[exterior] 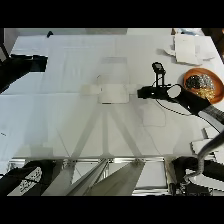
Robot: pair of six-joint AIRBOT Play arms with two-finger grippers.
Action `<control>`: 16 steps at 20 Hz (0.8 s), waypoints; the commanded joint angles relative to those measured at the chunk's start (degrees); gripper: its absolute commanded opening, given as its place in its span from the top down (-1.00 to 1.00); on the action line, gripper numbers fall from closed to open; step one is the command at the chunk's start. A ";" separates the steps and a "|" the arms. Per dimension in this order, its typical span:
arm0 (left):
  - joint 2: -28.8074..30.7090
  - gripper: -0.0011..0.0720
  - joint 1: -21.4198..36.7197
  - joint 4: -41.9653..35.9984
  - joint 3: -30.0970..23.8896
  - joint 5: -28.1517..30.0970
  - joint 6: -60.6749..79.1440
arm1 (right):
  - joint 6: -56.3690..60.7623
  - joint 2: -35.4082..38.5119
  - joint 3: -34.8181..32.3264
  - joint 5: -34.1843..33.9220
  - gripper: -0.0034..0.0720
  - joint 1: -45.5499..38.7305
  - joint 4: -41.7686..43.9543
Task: Fold the box and place the chain.
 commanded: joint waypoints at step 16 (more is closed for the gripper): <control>-18.97 -0.62 -13.92 4.46 20.37 -21.79 2.93 | 0.02 -0.04 0.00 0.02 0.87 0.04 0.04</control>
